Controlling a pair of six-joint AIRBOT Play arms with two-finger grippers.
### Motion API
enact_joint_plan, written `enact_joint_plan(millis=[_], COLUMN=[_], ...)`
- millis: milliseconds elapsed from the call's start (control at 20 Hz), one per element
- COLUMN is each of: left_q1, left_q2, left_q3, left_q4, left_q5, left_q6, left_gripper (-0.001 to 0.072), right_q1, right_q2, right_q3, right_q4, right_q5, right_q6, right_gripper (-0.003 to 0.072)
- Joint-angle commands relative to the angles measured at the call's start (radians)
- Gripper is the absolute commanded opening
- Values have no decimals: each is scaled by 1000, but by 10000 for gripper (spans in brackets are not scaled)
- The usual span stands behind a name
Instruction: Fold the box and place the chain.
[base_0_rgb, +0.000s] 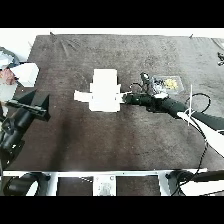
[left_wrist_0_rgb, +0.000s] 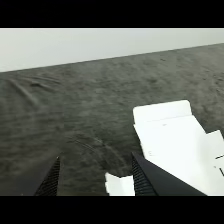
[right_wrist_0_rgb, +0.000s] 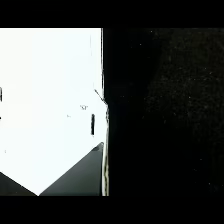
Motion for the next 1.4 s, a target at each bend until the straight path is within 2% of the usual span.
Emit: enact_joint_plan(millis=[0, 250, 450, 500, 600, 800, 850, 900, 950, 1000, 1350], left_q1=[0, 0, 3, 4, 4, 4, 4, 4, 4, 4, 4], left_q2=[-174, -575, -817, -864, -970, -1204, -1262, -1315, -1365, -1404, -1637], left_q3=[81, 322, 532, 581, 702, 974, 1049, 1120, 1190, 1245, 1567], left_q4=[-2, -3, 21, 63, 232, 502, 547, 584, 618, 640, 738], left_q5=[-85, -201, -297, -328, -386, -594, -656, -727, -791, -830, -964], left_q6=[-35, -44, -83, -128, -277, -525, -571, -595, -618, -650, -821], left_gripper=[471, 472, 469, 467, 462, 466, 493, 495, 532, 600, 594], right_q1=[5, 5, 5, 5, 4, 5, 5, 5, 5, 5, 5], right_q2=[2, 2, 1, 1, 1, 1, 1, 1, 1, 1, 1], right_q3=[2, 35, 35, 35, 35, 35, 35, 35, 35, 35, 35], right_q4=[-5, -5, -21, -21, -32, -32, -32, -32, -32, -32, -32], right_q5=[-3, 24, 24, 24, 24, 17, 16, 15, 16, 16, 16], right_q6=[-63, -105, -105, -105, -106, -105, -105, -106, -105, -105, -105], right_gripper=[-18, -17, -18, -18, -17, -17, -17, -17, -17, -17, -16])
